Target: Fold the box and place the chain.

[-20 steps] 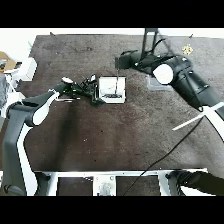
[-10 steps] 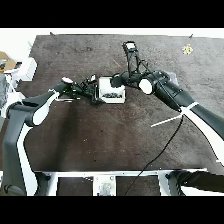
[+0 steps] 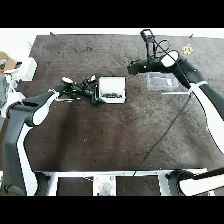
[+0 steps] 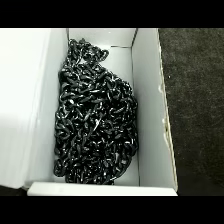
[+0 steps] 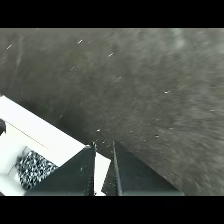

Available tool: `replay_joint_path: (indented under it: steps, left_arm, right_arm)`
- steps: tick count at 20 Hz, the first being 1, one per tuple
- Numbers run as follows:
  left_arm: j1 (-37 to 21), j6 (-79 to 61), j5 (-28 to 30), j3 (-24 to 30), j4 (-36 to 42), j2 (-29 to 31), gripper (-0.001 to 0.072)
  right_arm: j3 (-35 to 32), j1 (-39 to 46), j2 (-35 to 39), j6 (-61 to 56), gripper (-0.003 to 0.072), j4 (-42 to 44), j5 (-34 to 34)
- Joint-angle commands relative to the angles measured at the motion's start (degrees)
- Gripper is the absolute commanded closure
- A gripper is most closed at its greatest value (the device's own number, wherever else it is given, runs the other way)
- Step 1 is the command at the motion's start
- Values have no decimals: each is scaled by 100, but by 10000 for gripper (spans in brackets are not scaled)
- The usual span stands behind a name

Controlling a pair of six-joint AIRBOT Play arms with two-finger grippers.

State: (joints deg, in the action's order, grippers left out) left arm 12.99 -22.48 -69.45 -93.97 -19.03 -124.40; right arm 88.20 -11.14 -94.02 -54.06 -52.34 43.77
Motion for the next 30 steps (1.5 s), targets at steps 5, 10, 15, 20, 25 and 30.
replay_joint_path:
  steps: [5, 10, 15, 20, 25, 30]
  left_arm:
    - [0, -2, 2, -2, 0, 0, 92]
    - [0, -2, 2, -2, 0, 0, 92]
    - [0, -2, 2, -2, 0, 0, 92]
    - [0, -2, 2, -2, 0, 0, 91]
    - [0, -2, 0, -2, 0, 0, 91]
    - [0, -2, 2, -2, 0, 0, 92]
  right_arm:
    - [1130, 691, -1733, 3060, 533, 2793, 1989]
    - [1110, 643, -1808, 4638, 608, 3060, 2693]
    - [380, 448, -1580, 5372, 607, 3147, 2704]
    - [-835, 105, -848, 6312, 574, 3226, 1971]
    - [-1023, 52, -785, 6636, 388, 3300, 1572]
    - [-1025, 50, -798, 6837, 389, 3311, 1403]
